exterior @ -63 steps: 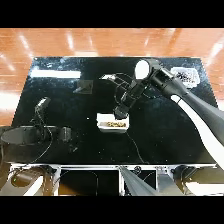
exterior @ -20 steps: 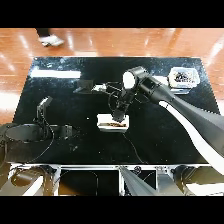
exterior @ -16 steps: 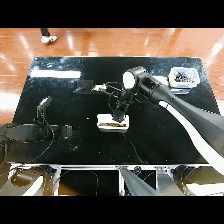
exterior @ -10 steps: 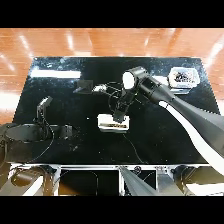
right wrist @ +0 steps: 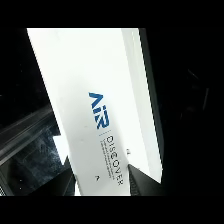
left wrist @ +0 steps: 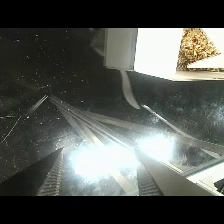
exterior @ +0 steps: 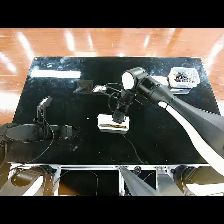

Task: Fold the box and place the chain.

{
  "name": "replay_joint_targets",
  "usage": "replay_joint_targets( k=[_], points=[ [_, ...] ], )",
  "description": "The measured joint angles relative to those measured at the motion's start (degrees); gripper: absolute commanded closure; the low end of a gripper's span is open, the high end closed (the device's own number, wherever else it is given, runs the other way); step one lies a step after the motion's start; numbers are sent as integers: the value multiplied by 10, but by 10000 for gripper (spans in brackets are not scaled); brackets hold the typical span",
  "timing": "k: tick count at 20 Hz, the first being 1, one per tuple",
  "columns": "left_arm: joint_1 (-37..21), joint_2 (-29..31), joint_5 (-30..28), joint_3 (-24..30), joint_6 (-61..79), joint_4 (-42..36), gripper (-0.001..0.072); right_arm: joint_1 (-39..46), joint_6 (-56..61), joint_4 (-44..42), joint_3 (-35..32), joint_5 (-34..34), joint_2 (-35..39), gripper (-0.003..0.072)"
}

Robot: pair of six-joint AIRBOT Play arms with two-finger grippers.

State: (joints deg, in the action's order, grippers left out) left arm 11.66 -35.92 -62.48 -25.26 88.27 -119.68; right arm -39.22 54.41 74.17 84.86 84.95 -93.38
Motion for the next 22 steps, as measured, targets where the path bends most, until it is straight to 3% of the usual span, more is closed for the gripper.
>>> replay_joint_targets(
  k=[15, 16, 17, 22],
  points=[
    [0, 0, 0, 0, 0, -4, 156, 0, 18, 13, 0, 2, 0, 284],
    [0, 0, 0, 0, 0, -5, 156, 0, 19, 14, 0, 1, 0, 174],
    [0, 0, 0, 0, 0, -6, 157, 0, 21, 15, 0, 2, 0, 112],
    [0, 0, 0, 0, 0, -8, 157, 0, 26, 16, 0, 3, 0, 143]
  ],
)
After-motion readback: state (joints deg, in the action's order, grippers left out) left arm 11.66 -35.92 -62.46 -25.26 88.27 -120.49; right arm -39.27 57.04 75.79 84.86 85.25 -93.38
